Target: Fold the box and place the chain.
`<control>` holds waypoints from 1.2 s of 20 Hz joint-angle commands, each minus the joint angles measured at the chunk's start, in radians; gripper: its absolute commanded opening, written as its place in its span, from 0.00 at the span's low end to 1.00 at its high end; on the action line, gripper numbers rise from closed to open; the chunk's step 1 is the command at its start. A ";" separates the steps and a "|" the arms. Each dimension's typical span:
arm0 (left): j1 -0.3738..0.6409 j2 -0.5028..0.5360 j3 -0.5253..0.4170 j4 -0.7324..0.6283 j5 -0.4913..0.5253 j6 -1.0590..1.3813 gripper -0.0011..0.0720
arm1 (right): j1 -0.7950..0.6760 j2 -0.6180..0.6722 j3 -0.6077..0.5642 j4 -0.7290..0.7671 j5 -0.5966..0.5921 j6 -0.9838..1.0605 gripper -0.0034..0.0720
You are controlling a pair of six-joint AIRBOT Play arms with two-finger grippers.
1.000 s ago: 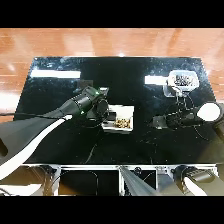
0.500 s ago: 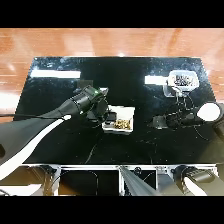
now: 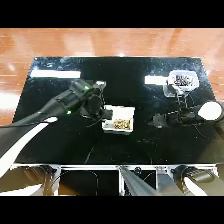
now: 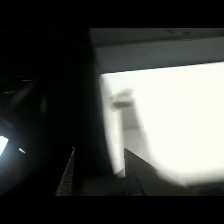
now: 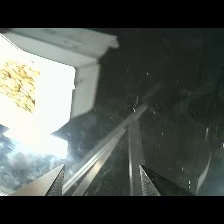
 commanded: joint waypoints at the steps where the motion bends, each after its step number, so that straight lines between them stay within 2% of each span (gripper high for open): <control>1: 0.046 0.123 -0.006 0.090 0.126 0.102 0.58 | 0.001 -0.024 0.100 -0.002 -0.007 -0.040 0.78; 5: 0.207 0.307 -0.110 0.123 0.148 0.126 0.58 | 0.002 -0.166 0.317 0.003 -0.013 -0.071 0.78; 7: 0.305 0.396 -0.204 0.035 0.137 0.152 0.58 | 0.024 -0.290 0.451 0.003 0.001 -0.108 0.78; 9: 0.348 0.472 -0.309 -0.070 0.061 0.183 0.58 | 0.072 -0.444 0.607 0.002 0.013 -0.162 0.79; 10: 0.347 0.492 -0.346 -0.093 0.032 0.192 0.58 | 0.102 -0.527 0.687 0.002 0.032 -0.217 0.87; 11: 0.336 0.503 -0.378 -0.120 0.009 0.197 0.58 | 0.126 -0.595 0.749 0.003 0.065 -0.266 1.00; 12: 0.320 0.505 -0.399 -0.131 -0.010 0.205 0.58 | 0.150 -0.656 0.799 0.004 0.098 -0.320 1.00; 14: 0.285 0.503 -0.425 -0.130 -0.054 0.206 0.58 | 0.193 -0.722 0.827 0.011 0.110 -0.418 1.00; 17: 0.264 0.500 -0.429 -0.132 -0.115 0.215 0.58 | 0.235 -0.755 0.827 0.027 0.119 -0.535 1.00; 24: 0.264 0.500 -0.429 -0.130 -0.191 0.217 0.58 | 0.258 -0.754 0.827 0.020 0.267 -0.586 1.00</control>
